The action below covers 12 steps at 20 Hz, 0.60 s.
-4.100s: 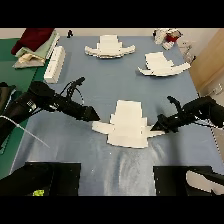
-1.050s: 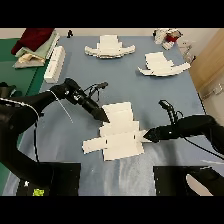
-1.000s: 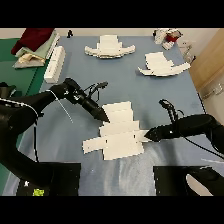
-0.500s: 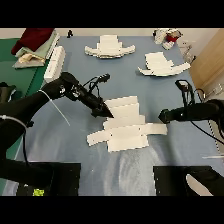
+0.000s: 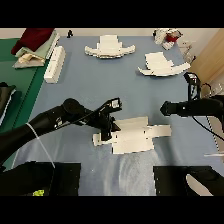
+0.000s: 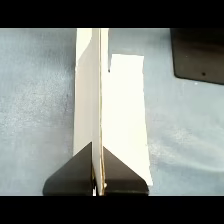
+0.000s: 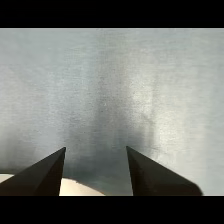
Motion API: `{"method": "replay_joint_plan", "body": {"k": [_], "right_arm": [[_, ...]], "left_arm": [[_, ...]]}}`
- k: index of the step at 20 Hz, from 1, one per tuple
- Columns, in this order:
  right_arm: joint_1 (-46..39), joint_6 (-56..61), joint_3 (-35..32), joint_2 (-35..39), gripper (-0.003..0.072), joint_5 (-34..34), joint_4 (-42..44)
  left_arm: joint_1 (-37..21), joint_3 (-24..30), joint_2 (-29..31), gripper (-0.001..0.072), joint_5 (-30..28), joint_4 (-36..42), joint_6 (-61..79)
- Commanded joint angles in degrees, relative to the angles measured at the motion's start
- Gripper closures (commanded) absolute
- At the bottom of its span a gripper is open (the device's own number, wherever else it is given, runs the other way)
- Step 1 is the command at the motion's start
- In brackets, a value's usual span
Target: Fold the box.
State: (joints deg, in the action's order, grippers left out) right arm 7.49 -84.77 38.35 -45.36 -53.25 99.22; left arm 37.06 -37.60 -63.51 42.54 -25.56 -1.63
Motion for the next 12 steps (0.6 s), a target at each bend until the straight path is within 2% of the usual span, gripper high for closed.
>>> {"method": "replay_joint_plan", "body": {"k": [1,6,12], "right_arm": [[0.0,1.0,0.1,0.0,0.0097,0.3,1.3],[0.0,1.0,0.1,0.0,0.0097,0.1,2.4],[0.0,1.0,0.1,0.0,0.0097,0.1,3.3]], "left_arm": [[3.0,3.3,1.9,0.0698,-4.7,-0.4,0.3],[-1.3,-0.3,1.9,0.0698,4.6,-7.2,-5.8],[-3.2,-3.0,-0.8,0.0697,5.7,-7.4,-4.9]]}}
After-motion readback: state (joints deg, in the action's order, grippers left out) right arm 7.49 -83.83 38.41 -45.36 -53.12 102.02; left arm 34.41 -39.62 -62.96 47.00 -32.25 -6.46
